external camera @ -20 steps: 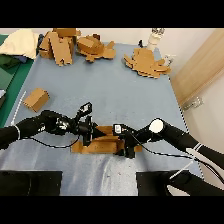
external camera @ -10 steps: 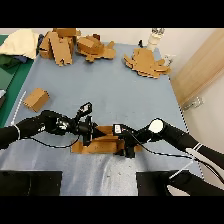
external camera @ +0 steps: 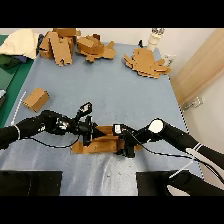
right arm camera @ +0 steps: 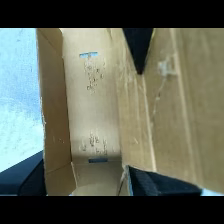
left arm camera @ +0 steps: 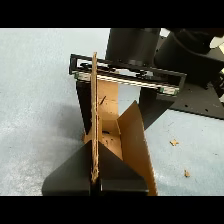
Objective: Fold the box.
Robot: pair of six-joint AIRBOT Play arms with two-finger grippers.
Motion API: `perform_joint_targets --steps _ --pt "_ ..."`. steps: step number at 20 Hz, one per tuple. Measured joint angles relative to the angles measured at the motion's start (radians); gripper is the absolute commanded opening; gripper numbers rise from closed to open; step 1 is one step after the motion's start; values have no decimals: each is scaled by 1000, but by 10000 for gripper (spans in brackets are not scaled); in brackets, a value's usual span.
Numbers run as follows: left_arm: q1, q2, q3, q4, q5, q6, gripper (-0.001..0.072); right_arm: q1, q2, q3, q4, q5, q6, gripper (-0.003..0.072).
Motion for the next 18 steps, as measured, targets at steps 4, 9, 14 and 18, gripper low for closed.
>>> perform_joint_targets --steps 4,9,14,18 --pt "0 0 0 0 0 0 12 0 0 0 1 0 0 701" --pt "0 0 0 0 0 0 12 0 -1 0 1 -2 0 701" --pt "0 0 0 0 0 0 12 0 -1 0 -6 -8 0 701" --pt "0 0 0 0 0 0 12 0 -1 -3 -35 -10 0 700"
